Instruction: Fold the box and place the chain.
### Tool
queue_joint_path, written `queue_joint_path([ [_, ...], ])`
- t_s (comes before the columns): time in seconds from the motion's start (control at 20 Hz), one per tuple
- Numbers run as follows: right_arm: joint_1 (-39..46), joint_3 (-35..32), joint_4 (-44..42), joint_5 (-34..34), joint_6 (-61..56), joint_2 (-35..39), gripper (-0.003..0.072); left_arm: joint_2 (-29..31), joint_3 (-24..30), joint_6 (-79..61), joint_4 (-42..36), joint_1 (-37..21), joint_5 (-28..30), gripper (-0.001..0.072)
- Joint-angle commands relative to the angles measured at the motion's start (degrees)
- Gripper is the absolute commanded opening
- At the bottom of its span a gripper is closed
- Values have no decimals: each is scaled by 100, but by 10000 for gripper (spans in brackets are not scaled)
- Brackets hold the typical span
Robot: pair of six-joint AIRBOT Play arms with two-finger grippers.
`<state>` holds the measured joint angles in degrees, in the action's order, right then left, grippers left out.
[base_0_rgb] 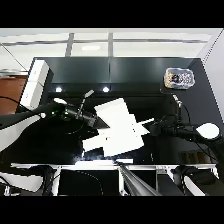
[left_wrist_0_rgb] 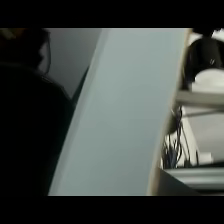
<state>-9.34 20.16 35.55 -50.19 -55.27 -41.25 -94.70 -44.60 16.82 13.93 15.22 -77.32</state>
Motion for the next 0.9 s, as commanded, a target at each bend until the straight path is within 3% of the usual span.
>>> queue_joint_path([
  [0.0, -7, -2, 4, -11, -46, 2, 43, -105, -291, -120, 726, 13, -267, 401],
  [0.05, -7, -2, 7, -11, -46, 2, 43, -105, -345, -116, 841, 17, -223, 388],
  [0.15, -7, -2, 4, -11, -46, 2, 43, -105, -396, -131, 809, 20, -138, 160],
  [0.2, -7, 0, 0, -63, -76, 2, 103, -105, -422, -164, 817, 20, -127, 32],
  [0.25, 0, 11, 50, -149, -87, 2, 465, -101, -446, -201, 815, 17, -157, 33],
  [0.3, 52, 111, 378, -273, -127, 2, 702, -98, -503, -201, 835, 15, -260, 33],
  [0.45, 446, 870, 2109, -752, -216, 2, 701, 35, -767, -201, 1016, 35, -391, 29],
  [0.6, 599, 1648, 3711, -938, 501, 2, 701, 629, -942, -190, 2188, 337, 433, 27],
  [0.7, 601, 1766, 3840, -876, 1421, 2, 701, 1165, -927, -212, 3025, 767, 1191, 28],
  [0.8, 601, 1766, 3648, -636, 1567, 2, 699, 1458, -774, -208, 3893, 1172, 2022, 29],
  [0.85, 601, 1764, 3340, -518, 1515, 0, 700, 1478, -669, -208, 3971, 1292, 2253, 30],
])
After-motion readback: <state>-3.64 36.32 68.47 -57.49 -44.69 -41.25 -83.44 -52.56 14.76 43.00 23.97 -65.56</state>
